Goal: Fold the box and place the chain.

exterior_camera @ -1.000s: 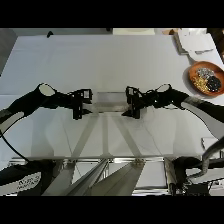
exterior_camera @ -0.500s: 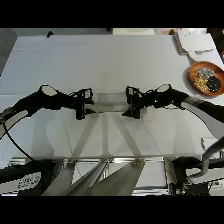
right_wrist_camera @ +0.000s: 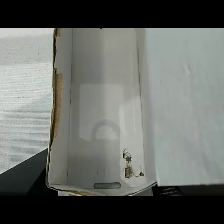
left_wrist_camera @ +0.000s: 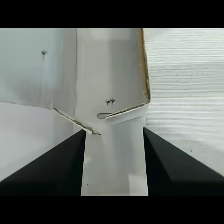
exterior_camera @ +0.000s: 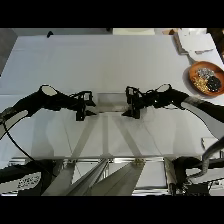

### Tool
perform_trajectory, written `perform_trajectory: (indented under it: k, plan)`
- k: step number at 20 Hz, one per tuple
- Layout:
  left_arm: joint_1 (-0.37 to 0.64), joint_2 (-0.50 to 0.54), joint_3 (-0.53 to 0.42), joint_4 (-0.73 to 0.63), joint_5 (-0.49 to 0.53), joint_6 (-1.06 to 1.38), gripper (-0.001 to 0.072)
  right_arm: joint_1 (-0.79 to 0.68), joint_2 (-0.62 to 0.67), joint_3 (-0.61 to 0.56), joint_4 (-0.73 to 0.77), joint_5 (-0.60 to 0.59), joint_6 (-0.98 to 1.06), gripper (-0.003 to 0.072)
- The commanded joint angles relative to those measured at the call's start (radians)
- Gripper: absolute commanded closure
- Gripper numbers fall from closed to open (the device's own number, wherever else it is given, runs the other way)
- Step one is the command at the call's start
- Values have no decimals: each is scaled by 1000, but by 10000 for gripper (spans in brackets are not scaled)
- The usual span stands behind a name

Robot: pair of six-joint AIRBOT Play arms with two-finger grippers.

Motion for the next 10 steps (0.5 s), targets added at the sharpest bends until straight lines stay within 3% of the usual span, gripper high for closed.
perform_trajectory:
  k: [1,4,10]
  plan:
    - [0,-1,0,-6,4,74,339,0,-1,0,0,0,0,223]
    - [0,-1,0,-25,40,129,428,0,-1,0,0,0,0,223]
    - [-25,-3,0,-60,40,136,430,0,-1,0,0,0,0,223]
